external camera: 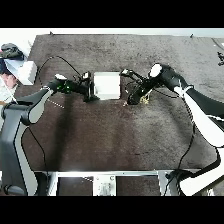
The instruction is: Fold the box and place the chain.
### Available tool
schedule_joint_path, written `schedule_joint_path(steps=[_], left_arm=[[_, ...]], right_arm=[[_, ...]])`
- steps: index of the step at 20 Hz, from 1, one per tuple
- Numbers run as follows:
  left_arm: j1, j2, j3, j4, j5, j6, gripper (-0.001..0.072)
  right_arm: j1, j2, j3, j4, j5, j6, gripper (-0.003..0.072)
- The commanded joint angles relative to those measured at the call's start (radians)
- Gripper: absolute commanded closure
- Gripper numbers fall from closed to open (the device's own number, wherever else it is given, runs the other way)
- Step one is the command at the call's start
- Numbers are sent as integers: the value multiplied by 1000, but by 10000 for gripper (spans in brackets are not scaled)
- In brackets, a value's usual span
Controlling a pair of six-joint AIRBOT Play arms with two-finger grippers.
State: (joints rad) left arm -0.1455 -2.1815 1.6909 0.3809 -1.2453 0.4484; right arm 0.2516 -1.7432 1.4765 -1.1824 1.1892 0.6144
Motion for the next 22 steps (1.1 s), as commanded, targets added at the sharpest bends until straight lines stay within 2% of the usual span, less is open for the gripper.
schedule_joint_path(steps=[1,6,7,14,19,20,21,22], left_arm=[[1,0,0,0,0,2,241],[1,0,0,0,0,2,241],[1,0,0,0,0,2,241],[1,0,0,0,0,2,241],[1,0,0,0,0,2,241],[1,0,0,0,0,1,241],[1,0,0,0,0,1,241],[1,0,0,0,0,2,241]], right_arm=[[7,-24,0,17,-13,-122,167],[7,-71,-1,21,-75,-221,169],[6,-74,-1,19,-98,-237,283],[14,-78,-1,24,-132,-290,281],[15,-78,-15,-5,-47,-331,284],[15,-78,-24,-6,-57,-331,339],[16,-78,-28,-2,-67,-331,454],[16,-78,-27,10,-77,-331,468]])
